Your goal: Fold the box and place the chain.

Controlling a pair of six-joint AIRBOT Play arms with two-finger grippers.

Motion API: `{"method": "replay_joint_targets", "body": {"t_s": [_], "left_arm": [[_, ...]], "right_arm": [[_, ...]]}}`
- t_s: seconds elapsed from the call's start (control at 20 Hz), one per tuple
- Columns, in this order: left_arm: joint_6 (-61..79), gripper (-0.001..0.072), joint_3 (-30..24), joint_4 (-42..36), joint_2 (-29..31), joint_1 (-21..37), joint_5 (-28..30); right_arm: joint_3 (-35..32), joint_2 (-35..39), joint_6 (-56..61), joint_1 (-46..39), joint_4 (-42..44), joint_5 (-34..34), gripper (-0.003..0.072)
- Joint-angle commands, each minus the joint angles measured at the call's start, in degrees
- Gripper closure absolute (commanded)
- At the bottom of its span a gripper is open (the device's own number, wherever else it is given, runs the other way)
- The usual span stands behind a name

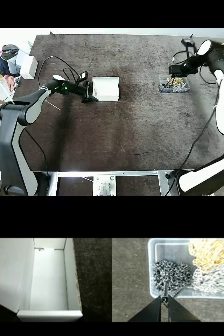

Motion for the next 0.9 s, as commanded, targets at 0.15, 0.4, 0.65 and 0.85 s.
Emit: {"method": "replay_joint_targets", "body": {"t_s": [0.15,0.4,0.65,0.85], "left_arm": [[0.02,0.0301,0.02,0.02,-0.02,0.04,0.00],[0.02,0.0301,0.02,0.02,-0.02,0.04,0.02],[0.02,0.0301,0.02,0.02,-0.02,0.04,0.02],[0.02,0.0301,0.02,0.02,-0.02,0.04,0.00]], "right_arm": [[0.09,15.69,-4.92,3.37,-0.17,-8.28,0.0678],[0.09,27.61,-5.75,8.39,-2.08,-20.48,0.0678],[0.09,32.26,-10.08,17.55,-2.03,-27.23,0.0679],[0.02,32.15,-10.08,25.66,-1.62,-26.95,0.0678]]}}
